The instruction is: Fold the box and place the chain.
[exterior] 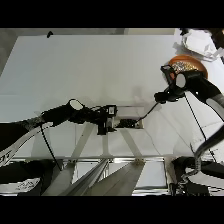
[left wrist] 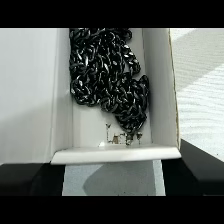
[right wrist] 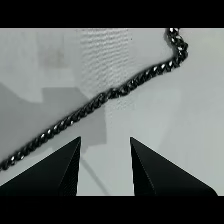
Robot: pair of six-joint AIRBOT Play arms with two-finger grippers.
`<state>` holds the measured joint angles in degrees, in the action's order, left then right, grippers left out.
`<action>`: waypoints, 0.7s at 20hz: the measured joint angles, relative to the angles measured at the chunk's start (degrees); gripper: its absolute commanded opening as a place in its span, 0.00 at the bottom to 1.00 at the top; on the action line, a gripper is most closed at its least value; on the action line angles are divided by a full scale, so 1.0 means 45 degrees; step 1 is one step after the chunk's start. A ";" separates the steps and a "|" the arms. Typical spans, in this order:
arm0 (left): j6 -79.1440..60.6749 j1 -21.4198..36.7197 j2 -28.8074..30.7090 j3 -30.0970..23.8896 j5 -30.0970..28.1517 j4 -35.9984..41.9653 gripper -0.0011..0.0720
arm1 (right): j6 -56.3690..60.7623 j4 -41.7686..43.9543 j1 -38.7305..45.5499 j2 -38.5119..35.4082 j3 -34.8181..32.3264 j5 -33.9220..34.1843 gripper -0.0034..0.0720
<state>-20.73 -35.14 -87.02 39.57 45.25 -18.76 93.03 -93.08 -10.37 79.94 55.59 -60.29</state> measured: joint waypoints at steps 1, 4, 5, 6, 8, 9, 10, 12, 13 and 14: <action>-0.0005 0.0000 0.0005 0.0000 0.0000 0.0000 0.52 | 0.0053 -0.0015 0.0005 0.0243 0.0097 0.0117 0.49; -0.0005 0.0000 0.0000 0.0000 0.0000 0.0000 0.52 | 0.0301 -0.0044 0.0010 0.0641 0.0262 0.0437 0.49; 0.0000 0.0000 0.0000 0.0000 0.0000 0.0000 0.52 | 0.0374 -0.0083 0.0010 0.0729 0.0291 0.0476 0.49; 0.0000 0.0000 0.0000 0.0000 0.0000 0.0000 0.52 | 0.0447 -0.0112 0.0010 0.0811 0.0306 0.0549 0.49; -0.0005 0.0000 0.0000 0.0000 0.0000 0.0000 0.52 | 0.0675 -0.0136 -0.0005 0.0991 0.0325 0.0578 0.49; -0.0005 0.0000 0.0000 0.0000 0.0000 0.0000 0.52 | 0.0738 -0.0175 -0.0034 0.1064 0.0335 0.0597 0.49; -0.0005 0.0000 0.0000 0.0000 0.0000 0.0000 0.52 | 0.0816 -0.0175 -0.0087 0.1132 0.0340 0.0607 0.49; 0.0000 0.0000 0.0000 0.0000 0.0000 0.0000 0.52 | 0.0933 -0.0180 -0.0151 0.1224 0.0340 0.0622 0.46; 0.0000 0.0000 0.0000 0.0000 0.0000 0.0000 0.52 | 0.1001 -0.0199 -0.0165 0.1263 0.0340 0.0631 0.46; 0.0000 0.0000 0.0000 0.0000 0.0000 0.0000 0.52 | 0.1049 -0.0223 -0.0180 0.1311 0.0340 0.0631 0.45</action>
<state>-20.73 -35.14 -87.02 39.57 45.25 -18.76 97.76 -94.08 -11.18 85.84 57.12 -57.45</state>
